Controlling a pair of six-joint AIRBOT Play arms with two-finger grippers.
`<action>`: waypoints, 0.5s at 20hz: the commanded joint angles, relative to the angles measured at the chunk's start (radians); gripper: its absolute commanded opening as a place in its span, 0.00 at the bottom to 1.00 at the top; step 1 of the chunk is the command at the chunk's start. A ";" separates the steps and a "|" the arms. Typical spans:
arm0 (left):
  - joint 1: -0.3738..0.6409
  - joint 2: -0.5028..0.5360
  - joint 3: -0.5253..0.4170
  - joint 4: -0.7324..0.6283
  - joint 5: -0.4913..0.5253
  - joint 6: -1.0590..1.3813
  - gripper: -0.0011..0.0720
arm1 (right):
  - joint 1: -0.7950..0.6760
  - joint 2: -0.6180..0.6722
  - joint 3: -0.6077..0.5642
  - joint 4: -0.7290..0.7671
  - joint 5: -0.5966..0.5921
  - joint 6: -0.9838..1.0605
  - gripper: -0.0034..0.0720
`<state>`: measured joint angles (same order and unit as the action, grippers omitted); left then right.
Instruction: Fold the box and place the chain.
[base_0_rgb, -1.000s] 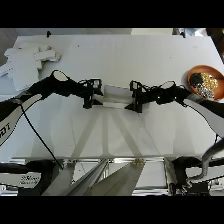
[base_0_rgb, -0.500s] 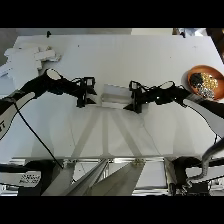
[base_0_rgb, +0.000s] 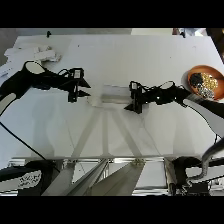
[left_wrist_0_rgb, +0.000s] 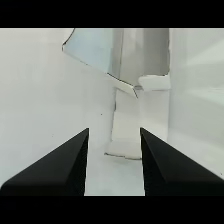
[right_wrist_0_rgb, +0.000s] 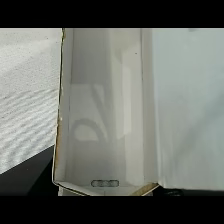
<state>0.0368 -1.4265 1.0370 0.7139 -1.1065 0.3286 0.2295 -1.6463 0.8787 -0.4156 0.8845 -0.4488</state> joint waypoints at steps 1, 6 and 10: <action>0.007 0.027 0.000 -0.007 -0.080 0.000 0.47 | 0.000 0.000 0.000 0.005 0.002 -0.001 0.66; -0.016 0.023 0.000 -0.146 -0.066 0.013 0.36 | 0.000 0.000 0.000 0.005 0.002 -0.001 0.66; -0.076 -0.019 0.000 -0.157 0.010 0.072 0.39 | 0.000 0.000 0.000 0.005 0.002 -0.001 0.66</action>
<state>-0.0055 -1.4227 1.0370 0.5873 -1.1435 0.3691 0.2295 -1.6463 0.8787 -0.4122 0.8864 -0.4496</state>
